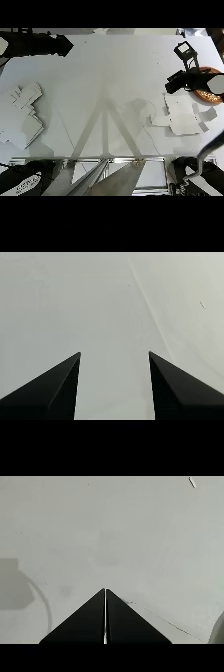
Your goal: Fold the box and place the chain.
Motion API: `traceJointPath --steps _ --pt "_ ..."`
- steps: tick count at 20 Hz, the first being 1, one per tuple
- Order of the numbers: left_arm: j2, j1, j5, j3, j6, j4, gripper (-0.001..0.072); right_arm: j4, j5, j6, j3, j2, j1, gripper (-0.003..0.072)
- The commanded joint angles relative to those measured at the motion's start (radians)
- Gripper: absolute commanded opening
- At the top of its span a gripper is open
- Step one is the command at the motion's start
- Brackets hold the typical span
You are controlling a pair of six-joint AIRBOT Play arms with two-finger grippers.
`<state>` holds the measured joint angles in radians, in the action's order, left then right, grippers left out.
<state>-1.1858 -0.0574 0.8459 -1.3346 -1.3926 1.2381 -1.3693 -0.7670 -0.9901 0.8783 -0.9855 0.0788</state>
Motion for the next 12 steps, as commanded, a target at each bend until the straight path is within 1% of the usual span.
traceJointPath --steps 1,3,4,5,6,8,9,12 --pt "0.0 0.0 0.0 -0.001 0.0 0.0 0.0465 0.038 -0.001 -0.001 0.001 0.0 0.0 0.001" --pt "0.0 0.0 0.0 -0.001 0.0 0.0 0.0465 0.044 -0.014 0.0 0.001 0.001 0.0 0.0011" --pt "0.0 0.0 0.0 -0.001 0.0 0.0 0.0465 0.027 -0.019 0.0 0.001 0.002 0.0 0.0054" --pt "0.0 0.0 0.0 -0.001 0.0 0.0 0.0465 -0.002 -0.008 -0.013 0.001 0.002 0.0 0.0196" --pt "0.0 0.0 0.0 -0.001 0.0 0.0 0.0465 -0.058 0.005 -0.072 0.003 0.002 0.005 0.0317" --pt "0.0 0.0 0.0 -0.001 0.0 0.0 0.0465 -0.184 -0.016 -0.18 0.016 0.003 0.036 0.0344" --pt "0.0 0.0 0.0 -0.001 0.0 0.0 0.0465 -0.224 -0.055 -0.192 0.027 0.002 0.069 0.0343" --pt "0.0 0.0 0.0 -0.001 0.0 0.0 0.0465 -0.236 -0.163 -0.191 0.05 0.002 0.223 0.0343"
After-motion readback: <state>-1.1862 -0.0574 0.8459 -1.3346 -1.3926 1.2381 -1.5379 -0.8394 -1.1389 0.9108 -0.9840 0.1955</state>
